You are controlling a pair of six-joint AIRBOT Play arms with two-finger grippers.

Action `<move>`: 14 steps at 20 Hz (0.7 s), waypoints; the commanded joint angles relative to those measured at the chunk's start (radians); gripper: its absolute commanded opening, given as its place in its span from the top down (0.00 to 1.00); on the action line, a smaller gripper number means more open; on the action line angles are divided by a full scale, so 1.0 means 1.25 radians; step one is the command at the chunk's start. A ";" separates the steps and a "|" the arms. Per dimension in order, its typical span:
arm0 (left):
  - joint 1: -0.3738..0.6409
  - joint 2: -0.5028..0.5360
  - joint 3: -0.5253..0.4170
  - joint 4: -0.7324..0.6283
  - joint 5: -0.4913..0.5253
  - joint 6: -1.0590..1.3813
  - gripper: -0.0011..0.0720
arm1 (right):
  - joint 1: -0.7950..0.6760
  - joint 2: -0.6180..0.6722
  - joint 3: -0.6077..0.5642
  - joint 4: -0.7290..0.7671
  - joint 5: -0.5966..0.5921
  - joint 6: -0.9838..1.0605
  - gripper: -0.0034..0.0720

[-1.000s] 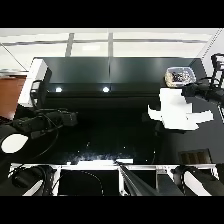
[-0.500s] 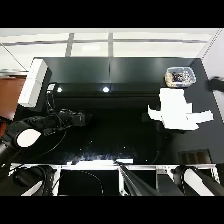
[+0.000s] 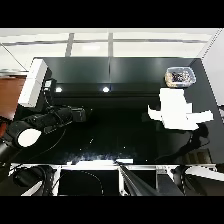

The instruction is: Fold the box and place the chain.

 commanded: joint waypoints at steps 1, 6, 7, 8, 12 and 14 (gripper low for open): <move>0.000 -0.001 0.000 0.000 0.014 0.000 0.01 | 0.019 -0.128 0.032 0.079 0.160 -0.107 0.05; 0.000 -0.001 0.000 -0.021 0.013 -0.001 0.01 | 0.126 -0.244 0.116 -0.014 0.200 -0.098 0.12; 0.000 -0.001 0.000 -0.024 0.013 -0.001 0.01 | 0.140 -0.254 0.122 -0.032 0.206 -0.098 0.12; 0.000 -0.001 0.000 -0.024 0.013 -0.001 0.01 | 0.149 -0.257 0.122 -0.036 0.209 -0.099 0.12; 0.000 -0.001 0.000 -0.024 0.013 0.000 0.01 | 0.154 -0.258 0.122 -0.038 0.262 -0.142 0.54; 0.000 -0.001 0.000 -0.023 0.014 0.000 0.01 | 0.157 -0.258 0.122 -0.022 0.301 -0.179 0.90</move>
